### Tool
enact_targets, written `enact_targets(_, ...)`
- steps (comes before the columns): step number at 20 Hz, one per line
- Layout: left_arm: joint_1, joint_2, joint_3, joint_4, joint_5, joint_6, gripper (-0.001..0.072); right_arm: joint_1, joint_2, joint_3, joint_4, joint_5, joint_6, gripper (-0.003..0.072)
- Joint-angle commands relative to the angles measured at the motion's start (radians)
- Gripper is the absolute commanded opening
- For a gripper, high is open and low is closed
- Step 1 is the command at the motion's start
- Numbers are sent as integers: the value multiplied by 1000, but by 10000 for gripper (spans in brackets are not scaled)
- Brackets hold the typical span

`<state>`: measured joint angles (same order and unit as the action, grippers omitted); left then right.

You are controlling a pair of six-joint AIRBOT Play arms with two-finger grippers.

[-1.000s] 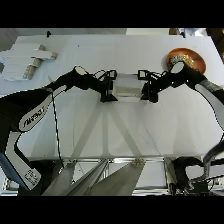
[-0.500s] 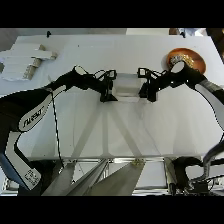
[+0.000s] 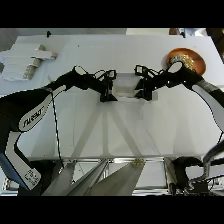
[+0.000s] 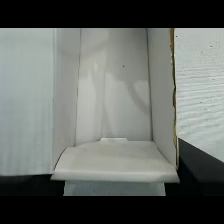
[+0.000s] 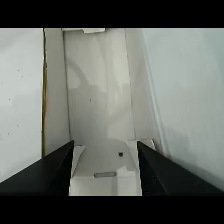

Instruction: Fold the box and place the chain.

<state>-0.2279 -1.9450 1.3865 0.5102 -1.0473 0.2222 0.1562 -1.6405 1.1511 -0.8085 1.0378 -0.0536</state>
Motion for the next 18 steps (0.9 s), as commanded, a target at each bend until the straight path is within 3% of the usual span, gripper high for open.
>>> enact_targets(1, 0, 0, 0, -1, 0, 2, 376, 11, -4, -1, 0, -6, 4, 466)
enact_targets(2, 0, 0, 0, -1, 0, 2, 376, 11, -4, -1, -2, -6, 4, 449)
enact_targets(5, 0, 0, 0, -1, 0, 2, 376, 11, -4, 0, -6, 18, 3, 178)
enact_targets(8, 0, 0, 0, -1, 0, 2, 376, 11, -3, 0, -7, 52, 3, 74)
enact_targets(11, 0, 0, 0, -1, 0, 2, 376, 11, 7, 0, 12, 81, 3, 16)
enact_targets(18, 0, 0, 0, -1, -1, 2, 376, 11, 79, 0, 169, 78, 3, 15)
